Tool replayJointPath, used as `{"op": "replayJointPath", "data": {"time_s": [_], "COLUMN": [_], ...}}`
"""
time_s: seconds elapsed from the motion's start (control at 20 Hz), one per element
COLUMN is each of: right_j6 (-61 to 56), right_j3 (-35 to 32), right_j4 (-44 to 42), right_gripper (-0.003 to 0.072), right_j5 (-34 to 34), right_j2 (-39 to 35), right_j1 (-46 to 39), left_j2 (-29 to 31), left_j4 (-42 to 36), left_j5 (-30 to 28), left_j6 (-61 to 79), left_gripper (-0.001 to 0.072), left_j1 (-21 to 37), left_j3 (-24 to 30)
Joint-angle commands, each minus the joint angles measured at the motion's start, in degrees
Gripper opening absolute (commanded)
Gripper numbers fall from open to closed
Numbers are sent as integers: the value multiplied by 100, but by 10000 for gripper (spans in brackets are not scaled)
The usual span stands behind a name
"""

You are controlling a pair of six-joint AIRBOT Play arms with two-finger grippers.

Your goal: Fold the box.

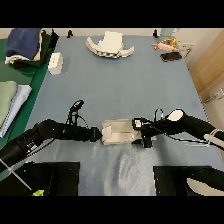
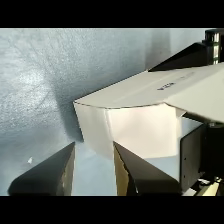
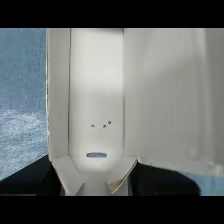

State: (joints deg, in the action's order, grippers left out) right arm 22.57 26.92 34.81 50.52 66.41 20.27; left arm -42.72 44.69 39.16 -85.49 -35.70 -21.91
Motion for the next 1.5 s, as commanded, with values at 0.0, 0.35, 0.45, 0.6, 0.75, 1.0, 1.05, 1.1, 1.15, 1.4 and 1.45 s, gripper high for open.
{"op": "replayJointPath", "data": {"time_s": [0.0,0.35,0.45,0.6,0.75,1.0,1.05,1.1,1.15,1.4,1.45], "right_j6": [-2,-2,-2,-2,-2,-2,-2,-2,-2,-2,-2], "right_j3": [4,4,4,4,4,4,4,4,4,4,4], "right_j4": [-7,-7,-9,-7,-7,-7,-7,-7,-7,-7,-7], "right_gripper": [514,515,514,515,515,514,515,514,515,514,514], "right_j5": [-4,-4,-4,-4,-4,-4,-4,-4,-4,-4,-4], "right_j2": [-4,-4,-4,-4,-4,-4,-4,-4,-4,-4,-4], "right_j1": [4,4,4,4,4,4,4,4,4,4,4], "left_j2": [-4,-50,-203,-494,-721,-920,-1008,-1132,-1309,-2249,-2422], "left_j4": [24,-11,-15,13,133,2020,2334,2583,2813,3681,3777], "left_j5": [199,-76,-57,111,85,59,111,240,411,1257,1386], "left_j6": [-17,-17,20,-190,-562,-3014,-3432,-3705,-3993,-5224,-5263], "left_gripper": [367,369,369,368,367,358,358,357,358,358,358], "left_j1": [107,105,101,-44,-358,-1008,-1200,-1377,-1565,-2249,-2334], "left_j3": [-125,-118,-125,-138,-372,-916,-1062,-1226,-1416,-2247,-2400]}}
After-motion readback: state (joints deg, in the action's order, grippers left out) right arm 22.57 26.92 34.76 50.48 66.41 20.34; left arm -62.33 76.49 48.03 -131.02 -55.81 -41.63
